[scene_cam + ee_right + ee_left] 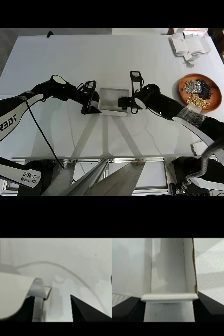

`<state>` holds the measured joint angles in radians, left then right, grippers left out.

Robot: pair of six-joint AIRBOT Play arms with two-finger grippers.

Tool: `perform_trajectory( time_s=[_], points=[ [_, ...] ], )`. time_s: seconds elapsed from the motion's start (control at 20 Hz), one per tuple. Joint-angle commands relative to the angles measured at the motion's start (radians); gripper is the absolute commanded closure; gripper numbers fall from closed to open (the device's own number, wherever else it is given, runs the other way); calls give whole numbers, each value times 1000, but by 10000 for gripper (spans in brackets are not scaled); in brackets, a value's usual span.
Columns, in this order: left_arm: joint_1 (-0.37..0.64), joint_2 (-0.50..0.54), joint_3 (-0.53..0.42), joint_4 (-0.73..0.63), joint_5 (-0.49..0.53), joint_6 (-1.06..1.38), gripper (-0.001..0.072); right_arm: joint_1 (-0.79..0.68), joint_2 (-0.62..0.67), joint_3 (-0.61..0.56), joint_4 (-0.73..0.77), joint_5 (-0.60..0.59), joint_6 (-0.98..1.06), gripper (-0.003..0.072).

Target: Fold the box and place the chain.

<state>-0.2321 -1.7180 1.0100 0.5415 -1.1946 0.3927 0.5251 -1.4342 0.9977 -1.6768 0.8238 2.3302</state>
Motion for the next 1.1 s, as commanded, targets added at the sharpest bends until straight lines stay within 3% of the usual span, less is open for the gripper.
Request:
perform_trajectory(
  time_s=[0.0, 0.25, 0.45, 0.55, 0.6, 0.75, 0.8, 0.9, 1.05],
  points=[
    [0, 1, 0, -3, 1, 0, 373, 4, -8, 18, 10, -7, 34, 201],
    [0, 1, 0, -3, 1, 0, 373, 45, -83, 28, -2, 16, 89, 215],
    [0, 1, 0, -3, 1, 0, 373, 62, -156, 102, -19, 71, 106, 323],
    [0, 1, 0, -3, 1, 0, 373, 61, -172, 129, -20, 81, 107, 642],
    [0, 1, 0, -3, 1, 0, 373, 61, -173, 135, -21, 77, 109, 676],
    [0, 1, 0, -3, 1, 0, 373, 61, -172, 143, -28, 79, 116, 675],
    [0, 1, 0, -3, 2, 0, 373, 61, -171, 143, -27, 80, 115, 593],
    [0, 1, 0, -3, 1, 0, 373, 61, -158, 143, -21, 89, 114, 285],
    [0, 1, 0, -3, 1, 0, 373, 61, -100, 143, -19, 146, 96, 271]
  ],
)
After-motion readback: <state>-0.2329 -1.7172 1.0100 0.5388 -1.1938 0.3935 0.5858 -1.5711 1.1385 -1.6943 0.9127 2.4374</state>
